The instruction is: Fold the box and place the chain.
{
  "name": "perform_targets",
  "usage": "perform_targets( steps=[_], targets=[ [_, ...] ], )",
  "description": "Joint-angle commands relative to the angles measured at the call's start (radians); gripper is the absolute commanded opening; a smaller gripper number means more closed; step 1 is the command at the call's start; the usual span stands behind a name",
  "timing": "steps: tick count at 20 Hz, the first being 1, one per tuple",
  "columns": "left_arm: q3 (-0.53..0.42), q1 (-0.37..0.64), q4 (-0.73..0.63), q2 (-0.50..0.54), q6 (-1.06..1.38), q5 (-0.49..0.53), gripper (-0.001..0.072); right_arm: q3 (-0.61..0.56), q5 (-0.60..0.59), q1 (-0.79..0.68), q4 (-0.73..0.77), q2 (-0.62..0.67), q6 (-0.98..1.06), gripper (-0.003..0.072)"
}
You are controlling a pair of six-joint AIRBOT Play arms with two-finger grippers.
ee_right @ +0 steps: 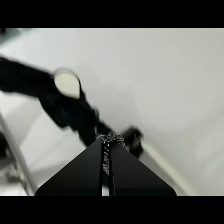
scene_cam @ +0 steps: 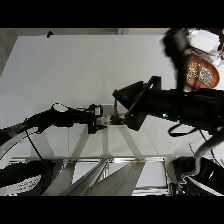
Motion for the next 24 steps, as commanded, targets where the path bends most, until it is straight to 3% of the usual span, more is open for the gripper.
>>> perform_targets(
  steps=[1, 17, 20, 23, 24],
  targets=[
    [0.000, 0.000, 0.000, 0.001, 0.000, 0.000, 0.0293, -0.015, 0.142, 0.001, -0.073, -0.100, 0.054, 0.0018],
    [0.000, 0.000, 0.000, 0.001, 0.000, 0.000, 0.0293, -0.036, 0.171, 0.001, -0.124, -0.466, 0.163, 0.0024],
    [0.000, 0.000, 0.000, 0.001, 0.000, 0.000, 0.0293, -0.036, 0.183, 0.001, -0.124, -0.494, 0.192, 0.0076],
    [0.000, 0.000, 0.000, 0.001, 0.000, 0.000, 0.0293, -0.035, 0.188, -0.003, -0.124, -0.472, 0.191, 0.0227],
    [0.000, 0.000, 0.000, 0.001, 0.000, 0.000, 0.0293, -0.033, 0.201, -0.009, -0.124, -0.447, 0.190, 0.0243]
  ],
)
